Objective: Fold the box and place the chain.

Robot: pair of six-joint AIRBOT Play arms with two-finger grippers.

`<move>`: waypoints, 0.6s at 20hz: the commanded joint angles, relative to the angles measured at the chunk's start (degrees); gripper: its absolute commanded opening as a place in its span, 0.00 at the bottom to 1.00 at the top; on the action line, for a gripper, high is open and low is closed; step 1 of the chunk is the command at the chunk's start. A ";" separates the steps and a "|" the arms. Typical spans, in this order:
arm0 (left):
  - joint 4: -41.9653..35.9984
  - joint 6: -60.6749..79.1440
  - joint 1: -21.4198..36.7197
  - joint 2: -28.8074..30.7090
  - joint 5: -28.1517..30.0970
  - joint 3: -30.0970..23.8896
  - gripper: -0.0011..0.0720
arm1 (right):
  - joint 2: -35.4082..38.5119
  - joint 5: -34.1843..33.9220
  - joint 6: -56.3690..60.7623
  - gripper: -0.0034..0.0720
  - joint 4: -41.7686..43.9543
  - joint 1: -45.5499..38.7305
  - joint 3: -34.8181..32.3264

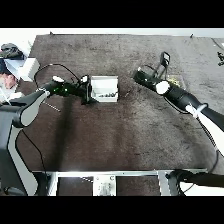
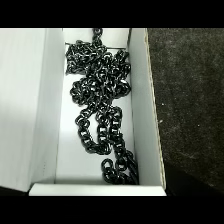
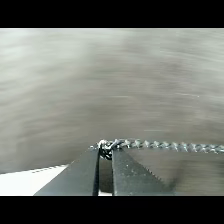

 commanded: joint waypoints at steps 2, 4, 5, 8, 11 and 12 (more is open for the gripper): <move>0.00 0.00 -0.02 -0.02 0.02 0.02 0.57 | 7.63 -8.59 -1.79 0.04 -0.96 12.22 0.81; 0.00 0.02 -0.02 -0.02 0.00 0.02 0.57 | 6.80 -9.09 -1.79 0.04 -0.98 15.15 2.93; 0.00 0.02 -0.02 -0.02 0.00 0.02 0.57 | 5.64 -9.46 -1.44 0.04 -0.96 16.50 3.87; -0.02 0.02 -0.02 -0.02 0.00 0.02 0.57 | 1.31 -8.98 -1.16 0.04 -0.79 19.21 5.33; 0.00 0.00 -0.02 -0.02 0.00 0.02 0.57 | -3.52 -5.62 -1.16 0.04 -0.79 19.10 5.22; 0.00 0.02 -0.04 -0.02 0.00 0.02 0.57 | -4.72 -4.00 -1.18 0.04 -0.85 18.80 5.22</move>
